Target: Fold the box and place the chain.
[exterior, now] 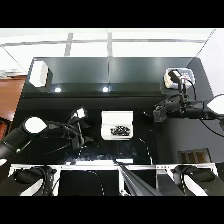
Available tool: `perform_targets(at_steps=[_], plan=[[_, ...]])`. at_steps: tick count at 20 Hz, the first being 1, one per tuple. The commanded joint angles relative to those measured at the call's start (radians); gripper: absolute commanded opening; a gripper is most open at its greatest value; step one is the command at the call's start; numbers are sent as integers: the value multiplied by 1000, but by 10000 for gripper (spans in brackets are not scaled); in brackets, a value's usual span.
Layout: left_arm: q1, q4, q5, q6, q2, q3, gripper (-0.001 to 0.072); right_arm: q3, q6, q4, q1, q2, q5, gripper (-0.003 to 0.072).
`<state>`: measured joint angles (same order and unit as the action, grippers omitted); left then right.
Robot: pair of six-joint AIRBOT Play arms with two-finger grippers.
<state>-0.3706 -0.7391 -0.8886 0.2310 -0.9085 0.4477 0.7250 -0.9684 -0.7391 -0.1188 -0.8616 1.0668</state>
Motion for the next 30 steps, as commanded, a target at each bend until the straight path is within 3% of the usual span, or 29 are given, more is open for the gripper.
perform_targets(at_steps=[1,5,9,23,30], plan=[[-8,72,3,-354,-118,27,720,0,-1,1,0,1,-2,313],[-8,148,5,-518,-257,81,720,-10,-2,2,0,1,-14,313],[-8,245,2,-543,-322,104,720,-10,-2,4,0,1,-17,313],[-17,258,-3,-552,-387,148,719,-10,-1,3,0,1,-25,313],[-77,208,21,-539,-402,167,712,-10,0,2,0,1,-45,313]])
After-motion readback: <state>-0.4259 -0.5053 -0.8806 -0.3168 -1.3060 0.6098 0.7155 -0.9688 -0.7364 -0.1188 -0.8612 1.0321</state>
